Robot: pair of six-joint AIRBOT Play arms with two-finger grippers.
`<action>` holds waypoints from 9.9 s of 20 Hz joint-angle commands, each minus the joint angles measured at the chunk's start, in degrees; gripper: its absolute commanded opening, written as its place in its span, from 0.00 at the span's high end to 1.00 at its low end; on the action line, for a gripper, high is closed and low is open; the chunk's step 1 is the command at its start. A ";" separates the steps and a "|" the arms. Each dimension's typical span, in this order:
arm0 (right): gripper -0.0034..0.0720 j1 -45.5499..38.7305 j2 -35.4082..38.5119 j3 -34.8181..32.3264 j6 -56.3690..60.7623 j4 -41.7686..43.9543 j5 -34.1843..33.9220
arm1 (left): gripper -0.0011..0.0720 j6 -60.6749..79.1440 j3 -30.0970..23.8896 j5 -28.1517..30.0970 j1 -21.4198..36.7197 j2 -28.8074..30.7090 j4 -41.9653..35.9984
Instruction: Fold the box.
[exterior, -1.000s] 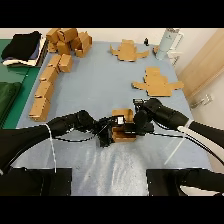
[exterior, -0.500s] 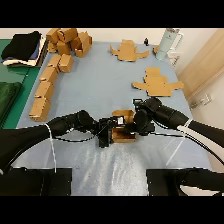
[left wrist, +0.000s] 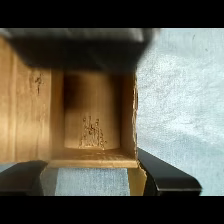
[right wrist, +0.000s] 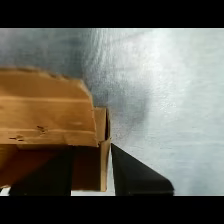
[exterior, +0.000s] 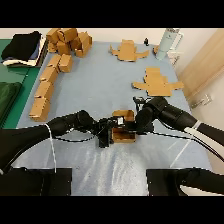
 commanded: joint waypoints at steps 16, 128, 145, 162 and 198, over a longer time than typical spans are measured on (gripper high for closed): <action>0.95 -36.81 -8.92 1.62 -52.76 40.94 0.55 | 0.27 0.00 0.00 0.07 0.07 -0.02 -0.02; 0.86 11.32 30.86 -25.90 -80.76 -5.14 29.07 | 0.27 0.00 0.00 0.09 0.07 -0.02 -0.02; 0.34 11.32 27.76 -24.06 -81.50 -0.26 35.67 | 0.27 0.00 0.00 0.09 0.07 -0.02 -0.02; 0.70 11.32 22.88 -24.11 -86.79 1.01 36.09 | 0.27 0.00 0.00 0.07 0.07 -0.02 -0.02; 0.95 11.28 23.56 -22.88 -86.16 1.27 33.57 | 0.27 0.00 0.00 0.07 0.07 -0.02 -0.02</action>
